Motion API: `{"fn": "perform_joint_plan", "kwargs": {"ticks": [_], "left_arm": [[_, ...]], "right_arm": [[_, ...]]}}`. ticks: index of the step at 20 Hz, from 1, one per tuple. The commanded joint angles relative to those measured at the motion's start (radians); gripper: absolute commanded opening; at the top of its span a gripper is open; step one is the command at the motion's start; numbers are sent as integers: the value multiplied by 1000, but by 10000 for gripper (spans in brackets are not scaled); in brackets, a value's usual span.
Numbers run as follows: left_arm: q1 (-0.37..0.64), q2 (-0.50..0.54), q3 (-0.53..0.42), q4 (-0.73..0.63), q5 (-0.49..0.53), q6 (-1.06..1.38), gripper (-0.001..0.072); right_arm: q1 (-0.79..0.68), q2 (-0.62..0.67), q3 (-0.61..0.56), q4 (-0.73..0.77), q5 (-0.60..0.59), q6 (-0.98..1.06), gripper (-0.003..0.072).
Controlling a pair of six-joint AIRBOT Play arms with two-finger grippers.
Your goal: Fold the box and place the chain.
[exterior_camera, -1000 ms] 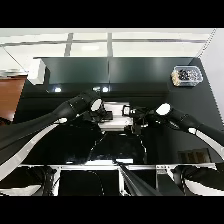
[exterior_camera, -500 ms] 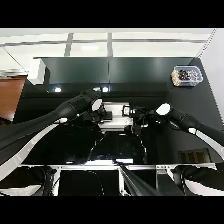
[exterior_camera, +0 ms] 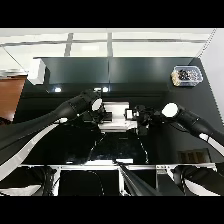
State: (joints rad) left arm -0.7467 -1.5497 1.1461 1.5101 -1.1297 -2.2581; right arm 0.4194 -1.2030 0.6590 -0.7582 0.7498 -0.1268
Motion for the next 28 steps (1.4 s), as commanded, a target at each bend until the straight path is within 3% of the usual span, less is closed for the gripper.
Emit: {"fn": "perform_joint_plan", "kwargs": {"ticks": [1, 3, 4, 5, 6, 14, 18, 19, 20, 21, 22, 23, 25, 26, 28], "left_arm": [[0, 0, 1, -5, -5, 3, 26], [0, 0, 1, -5, -5, 3, 26], [0, 0, 1, -5, -4, 3, 26], [0, 0, 1, -5, -4, 3, 26], [0, 0, 1, -5, -4, 3, 27], [0, 0, 1, -5, -5, 3, 27], [0, 0, 1, -4, -5, 3, 27], [0, 0, 1, -5, -5, 3, 27], [-1, 0, 1, -4, -5, 3, 27], [0, 0, 1, -4, -4, 3, 27], [0, 0, 1, -4, -4, 3, 27], [0, 0, 1, -4, -5, 3, 27], [-1, -1, 1, -4, -5, 3, 28], [-1, -1, 1, -4, -5, 3, 27], [0, -1, 1, -4, -5, 3, 27]], "right_arm": [[-1, 17, 0, -69, 11, 18, 710], [-1, 3, 0, -62, 4, 15, 708], [1, -4, 0, -49, 1, 9, 568], [2, -11, 0, -23, -6, 10, 251], [2, -18, 0, 4, -15, 10, 159], [32, -79, 0, 294, -83, 11, 161], [37, -112, 0, 302, -105, 82, 175], [36, -112, 0, 301, -107, 103, 457], [36, -112, 0, 297, -103, 105, 512], [36, -112, 0, 288, -96, 114, 265], [36, -112, 0, 286, -97, 127, 377], [35, -111, 0, 285, -96, 128, 432], [35, -98, 1, 243, -95, 198, 81], [35, -74, 1, 181, -81, 289, 19], [11, 12, 9, 45, 12, 544, 19]]}}
